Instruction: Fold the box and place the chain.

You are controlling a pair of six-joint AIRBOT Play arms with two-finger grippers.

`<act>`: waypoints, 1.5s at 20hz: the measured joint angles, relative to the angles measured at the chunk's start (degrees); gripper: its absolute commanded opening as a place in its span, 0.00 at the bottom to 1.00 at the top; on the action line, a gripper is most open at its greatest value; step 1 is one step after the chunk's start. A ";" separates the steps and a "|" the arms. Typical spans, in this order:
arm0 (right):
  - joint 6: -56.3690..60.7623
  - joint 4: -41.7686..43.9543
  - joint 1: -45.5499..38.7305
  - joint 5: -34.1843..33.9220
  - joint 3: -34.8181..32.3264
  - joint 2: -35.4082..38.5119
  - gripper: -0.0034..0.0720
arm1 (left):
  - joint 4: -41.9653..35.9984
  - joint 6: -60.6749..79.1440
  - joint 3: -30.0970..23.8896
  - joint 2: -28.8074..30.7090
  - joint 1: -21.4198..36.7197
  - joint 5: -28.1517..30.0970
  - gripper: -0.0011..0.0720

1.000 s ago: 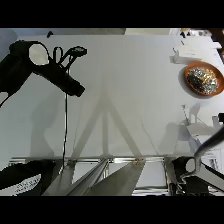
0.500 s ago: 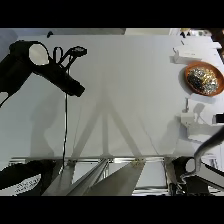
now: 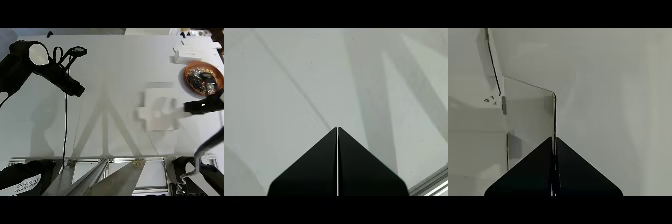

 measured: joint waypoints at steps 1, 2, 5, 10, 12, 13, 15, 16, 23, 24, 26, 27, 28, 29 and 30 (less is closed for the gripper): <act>0.17 3.13 2.82 -1.40 -1.92 1.64 0.07 | 0.00 -0.02 0.00 0.00 0.00 0.00 0.03; 0.96 5.95 5.97 -3.23 -4.02 3.34 0.07 | 0.00 0.00 0.00 0.00 0.00 0.00 0.03; 4.48 10.67 14.97 -8.74 -8.98 7.13 0.07 | -0.04 0.00 -0.02 0.00 0.00 0.04 0.03; 10.23 12.22 26.60 -14.99 -11.93 9.22 0.07 | -3.15 2.03 -0.02 -0.17 0.00 1.97 0.23; 11.58 11.76 28.92 -15.98 -12.28 9.49 0.07 | -5.90 6.12 -0.09 -0.61 0.00 2.49 0.43; 12.04 11.61 29.64 -16.31 -12.37 9.55 0.07 | -7.45 8.13 -0.11 -1.01 0.00 2.73 0.51; 12.70 11.39 30.49 -16.46 -12.48 9.64 0.07 | -10.62 11.72 -0.17 -2.21 0.02 2.97 0.62; 12.90 11.28 30.77 -16.55 -12.57 9.66 0.07 | -12.13 13.22 -0.22 -3.13 0.09 2.89 0.61; 13.35 11.06 31.41 -15.52 -12.61 9.70 0.07 | -29.49 25.79 -8.11 -6.12 7.78 -0.42 0.49; 13.44 11.06 31.43 -15.43 -12.61 9.70 0.07 | -33.57 28.55 -10.82 -6.21 9.57 -0.46 0.55; 13.46 11.04 31.43 -15.30 -12.61 9.70 0.07 | -40.48 33.55 -15.98 -6.34 11.76 1.07 0.98; 13.46 11.06 31.43 -15.28 -12.61 9.70 0.07 | -42.71 35.43 -18.10 -6.38 12.09 2.60 0.96; 13.46 11.06 31.43 -15.26 -12.61 9.70 0.07 | -43.98 36.83 -19.61 -6.49 11.96 4.59 0.96; 13.46 11.04 31.43 -15.21 -12.61 9.70 0.07 | -44.74 38.07 -20.81 -6.67 11.43 6.95 0.96; 13.46 11.06 31.43 -15.19 -12.61 9.70 0.07 | -45.27 38.99 -21.57 -6.88 10.69 9.25 0.96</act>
